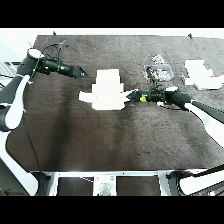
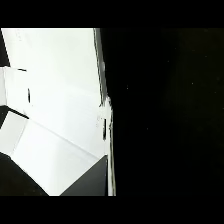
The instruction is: Fold the box and place the chain.
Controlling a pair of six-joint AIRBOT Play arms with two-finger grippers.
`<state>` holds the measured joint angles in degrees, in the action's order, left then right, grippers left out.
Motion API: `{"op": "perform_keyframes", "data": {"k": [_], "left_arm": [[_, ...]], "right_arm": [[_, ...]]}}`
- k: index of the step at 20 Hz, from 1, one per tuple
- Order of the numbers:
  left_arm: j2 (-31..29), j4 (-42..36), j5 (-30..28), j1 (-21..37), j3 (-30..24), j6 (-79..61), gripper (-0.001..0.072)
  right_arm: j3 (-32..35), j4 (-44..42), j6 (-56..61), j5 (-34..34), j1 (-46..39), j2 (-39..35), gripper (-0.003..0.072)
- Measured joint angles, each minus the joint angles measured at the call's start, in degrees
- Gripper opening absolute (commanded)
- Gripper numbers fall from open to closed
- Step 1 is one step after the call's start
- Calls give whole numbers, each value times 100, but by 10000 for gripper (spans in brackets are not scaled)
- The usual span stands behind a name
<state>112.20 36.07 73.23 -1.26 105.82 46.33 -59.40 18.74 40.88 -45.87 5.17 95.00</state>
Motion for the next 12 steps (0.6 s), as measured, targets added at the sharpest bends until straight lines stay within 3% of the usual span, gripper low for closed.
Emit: {"op": "perform_keyframes", "data": {"k": [5,12], "left_arm": [[726,166,461,-166,769,203,533],[1228,129,302,-450,964,-131,533]], "right_arm": [[0,28,-2,-4,7,2,8],[0,37,-13,-24,7,2,8]]}}
